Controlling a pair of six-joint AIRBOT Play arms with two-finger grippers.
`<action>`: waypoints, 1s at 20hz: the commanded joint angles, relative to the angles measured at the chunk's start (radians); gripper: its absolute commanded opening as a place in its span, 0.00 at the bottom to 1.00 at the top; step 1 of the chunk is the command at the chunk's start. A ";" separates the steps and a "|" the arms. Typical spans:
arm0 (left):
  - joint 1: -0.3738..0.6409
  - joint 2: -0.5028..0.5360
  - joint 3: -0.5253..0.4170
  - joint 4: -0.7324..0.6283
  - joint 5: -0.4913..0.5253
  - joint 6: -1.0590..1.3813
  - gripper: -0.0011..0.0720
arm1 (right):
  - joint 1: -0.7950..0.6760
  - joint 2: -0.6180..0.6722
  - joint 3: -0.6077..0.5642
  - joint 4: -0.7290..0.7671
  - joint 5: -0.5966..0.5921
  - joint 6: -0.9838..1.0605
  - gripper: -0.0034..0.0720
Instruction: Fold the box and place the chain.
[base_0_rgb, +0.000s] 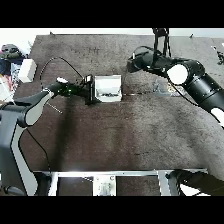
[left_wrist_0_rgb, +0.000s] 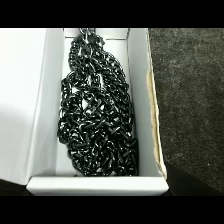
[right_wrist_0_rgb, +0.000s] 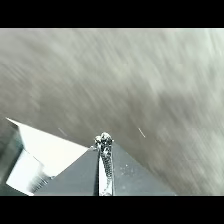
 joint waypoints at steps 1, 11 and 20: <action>0.000 0.000 0.000 0.000 0.000 0.000 0.24 | 0.084 -0.008 0.029 0.026 -0.026 0.004 0.06; 0.000 0.000 0.000 0.000 0.000 0.000 0.24 | -0.122 -0.159 -0.029 -0.034 0.220 0.115 0.45; 0.000 0.000 0.000 0.000 0.001 0.000 0.24 | -0.380 -0.266 -0.147 -0.001 0.220 0.270 0.44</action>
